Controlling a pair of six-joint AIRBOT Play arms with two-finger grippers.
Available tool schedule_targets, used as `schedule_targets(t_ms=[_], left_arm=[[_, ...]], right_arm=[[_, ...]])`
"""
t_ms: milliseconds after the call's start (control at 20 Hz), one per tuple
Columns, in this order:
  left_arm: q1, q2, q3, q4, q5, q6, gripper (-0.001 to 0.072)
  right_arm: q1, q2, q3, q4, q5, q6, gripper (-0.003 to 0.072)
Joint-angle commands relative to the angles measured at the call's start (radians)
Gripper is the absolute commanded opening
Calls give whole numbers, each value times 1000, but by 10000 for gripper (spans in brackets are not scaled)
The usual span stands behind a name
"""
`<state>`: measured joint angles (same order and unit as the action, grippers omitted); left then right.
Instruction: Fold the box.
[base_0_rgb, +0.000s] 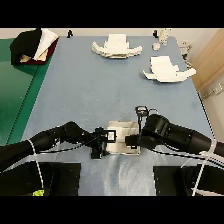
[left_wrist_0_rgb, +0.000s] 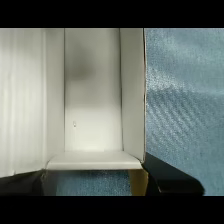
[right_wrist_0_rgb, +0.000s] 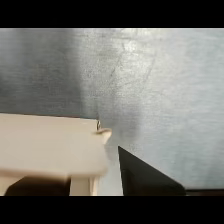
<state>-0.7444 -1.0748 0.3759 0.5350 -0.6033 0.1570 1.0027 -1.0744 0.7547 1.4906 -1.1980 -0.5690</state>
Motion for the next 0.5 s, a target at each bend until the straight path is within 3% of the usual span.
schedule_targets(t_ms=[0, 50, 150, 200, 250, 350, 450], left_arm=[[0, 0, 0, 0, 1, 0, 395], [0, 0, 0, 0, 1, 0, 395], [0, 0, 0, 0, 0, 0, 395], [0, 0, 0, 0, 1, 0, 395], [0, 0, 0, 0, 0, 0, 395], [0, 0, 0, 0, 1, 0, 395], [0, 0, 0, 0, 0, 0, 395]], right_arm=[[0, 71, 64, -19, -127, -17, 426], [0, 110, 87, -57, -174, -17, 414], [-22, 177, 96, -169, -264, -17, 144], [-68, 193, 92, -206, -304, -31, 106], [-140, 196, 82, -200, -311, -80, 15], [-313, 180, 53, -97, -216, -245, 3], [-487, 130, 30, 134, -41, -475, 3]])
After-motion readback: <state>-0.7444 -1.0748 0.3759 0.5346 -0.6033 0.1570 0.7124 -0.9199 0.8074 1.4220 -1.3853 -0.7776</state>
